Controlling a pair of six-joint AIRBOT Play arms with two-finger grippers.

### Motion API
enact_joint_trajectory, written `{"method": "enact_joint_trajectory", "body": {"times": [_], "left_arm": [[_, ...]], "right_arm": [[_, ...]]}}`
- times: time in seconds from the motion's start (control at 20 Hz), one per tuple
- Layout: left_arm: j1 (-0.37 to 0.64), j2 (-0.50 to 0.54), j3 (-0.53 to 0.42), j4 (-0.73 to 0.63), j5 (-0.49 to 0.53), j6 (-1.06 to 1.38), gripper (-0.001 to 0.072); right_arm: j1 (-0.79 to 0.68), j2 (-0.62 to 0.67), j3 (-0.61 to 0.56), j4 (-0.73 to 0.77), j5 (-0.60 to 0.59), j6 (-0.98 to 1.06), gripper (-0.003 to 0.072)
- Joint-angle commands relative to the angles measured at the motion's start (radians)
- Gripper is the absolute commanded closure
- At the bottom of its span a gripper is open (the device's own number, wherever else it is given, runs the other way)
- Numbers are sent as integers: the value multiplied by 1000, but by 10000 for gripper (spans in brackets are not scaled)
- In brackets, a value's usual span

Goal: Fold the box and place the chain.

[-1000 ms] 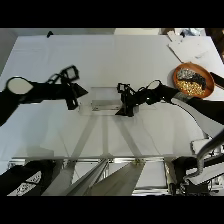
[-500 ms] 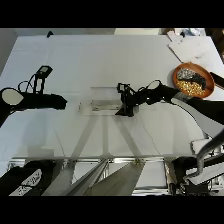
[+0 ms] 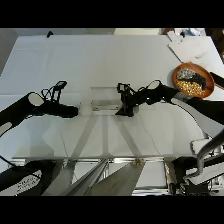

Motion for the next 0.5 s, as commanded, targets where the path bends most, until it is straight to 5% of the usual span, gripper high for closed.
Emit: {"method": "enact_joint_trajectory", "body": {"times": [0.0, 0.45], "left_arm": [[-19, -52, -2, -66, 6, 24, 703], [-19, -50, -2, -361, 19, 185, 705]], "right_arm": [[0, 0, 0, 0, 0, 0, 161], [0, 0, 0, 0, 0, 0, 161]]}}
